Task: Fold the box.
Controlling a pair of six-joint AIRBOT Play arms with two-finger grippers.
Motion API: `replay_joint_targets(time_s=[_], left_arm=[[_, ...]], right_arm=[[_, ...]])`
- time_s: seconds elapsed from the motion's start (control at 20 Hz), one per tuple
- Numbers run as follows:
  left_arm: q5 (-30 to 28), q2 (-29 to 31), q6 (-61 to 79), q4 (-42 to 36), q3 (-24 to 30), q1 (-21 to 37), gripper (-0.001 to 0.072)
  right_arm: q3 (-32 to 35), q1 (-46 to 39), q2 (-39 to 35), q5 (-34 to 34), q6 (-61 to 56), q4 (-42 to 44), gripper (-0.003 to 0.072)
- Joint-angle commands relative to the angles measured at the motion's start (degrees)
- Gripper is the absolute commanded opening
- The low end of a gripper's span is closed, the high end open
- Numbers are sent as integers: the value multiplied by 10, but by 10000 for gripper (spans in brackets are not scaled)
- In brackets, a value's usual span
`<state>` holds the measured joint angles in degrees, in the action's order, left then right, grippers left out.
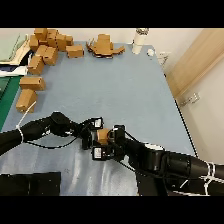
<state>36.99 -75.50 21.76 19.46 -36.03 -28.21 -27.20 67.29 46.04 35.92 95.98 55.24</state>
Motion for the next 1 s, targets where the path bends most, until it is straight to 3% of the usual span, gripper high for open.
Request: replay_joint_targets(time_s=[0.0,0.1,0.2,0.45,0.5,0.55,0.6,0.95], left_arm=[[0,0,0,0,0,0,457],[0,0,0,0,0,0,457],[0,0,0,0,0,0,457],[0,0,0,0,0,0,457],[0,0,0,0,0,0,457],[0,0,0,0,0,0,457],[0,0,0,0,0,0,457],[0,0,0,0,0,0,457]], right_arm=[[-3,0,-5,1,0,0,318],[-5,0,-5,1,0,-11,319],[-8,0,-5,1,0,-18,260],[-8,0,1,1,0,-15,259],[-8,0,4,1,0,-9,228],[-8,0,6,1,0,1,100],[-8,0,7,1,0,6,82],[-8,0,9,1,0,21,85]])
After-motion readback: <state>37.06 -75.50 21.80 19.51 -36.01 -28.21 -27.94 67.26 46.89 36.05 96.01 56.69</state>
